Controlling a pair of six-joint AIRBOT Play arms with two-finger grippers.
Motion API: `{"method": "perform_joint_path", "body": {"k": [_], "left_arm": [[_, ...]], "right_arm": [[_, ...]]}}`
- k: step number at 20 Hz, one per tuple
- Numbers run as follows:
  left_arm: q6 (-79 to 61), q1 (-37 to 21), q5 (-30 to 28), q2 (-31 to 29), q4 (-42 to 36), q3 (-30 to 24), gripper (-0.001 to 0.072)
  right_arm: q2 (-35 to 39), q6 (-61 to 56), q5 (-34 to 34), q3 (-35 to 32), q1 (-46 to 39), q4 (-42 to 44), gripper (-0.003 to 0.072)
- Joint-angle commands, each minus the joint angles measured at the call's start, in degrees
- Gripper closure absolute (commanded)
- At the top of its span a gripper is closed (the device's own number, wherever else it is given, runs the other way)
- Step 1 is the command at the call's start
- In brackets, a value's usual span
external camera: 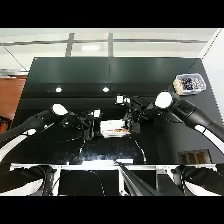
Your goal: Fold the box and place the chain.
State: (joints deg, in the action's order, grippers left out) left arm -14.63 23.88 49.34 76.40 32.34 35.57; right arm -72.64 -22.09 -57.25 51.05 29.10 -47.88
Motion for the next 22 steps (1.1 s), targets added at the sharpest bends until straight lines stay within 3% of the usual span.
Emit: {"method": "perform_joint_path", "body": {"k": [1,15,17,22], "left_arm": [[0.0,0.0,0.0,0.0,0.0,0.0,0.0368],[0.0,0.0,0.0,0.0,0.0,0.0,0.0368],[0.0,0.0,0.0,0.0,0.0,0.0,0.0368],[0.0,0.0,0.0,0.0,0.0,0.0,0.0368]], "right_arm": [[0.0,0.0,-0.7,0.0,0.1,-0.2,0.0381],[0.0,0.0,-2.1,-0.1,0.1,-0.4,0.0370],[0.0,-0.1,-2.1,-0.1,0.1,-0.4,0.0303],[0.0,-0.1,-2.1,-0.1,0.1,-0.4,0.0303]]}}
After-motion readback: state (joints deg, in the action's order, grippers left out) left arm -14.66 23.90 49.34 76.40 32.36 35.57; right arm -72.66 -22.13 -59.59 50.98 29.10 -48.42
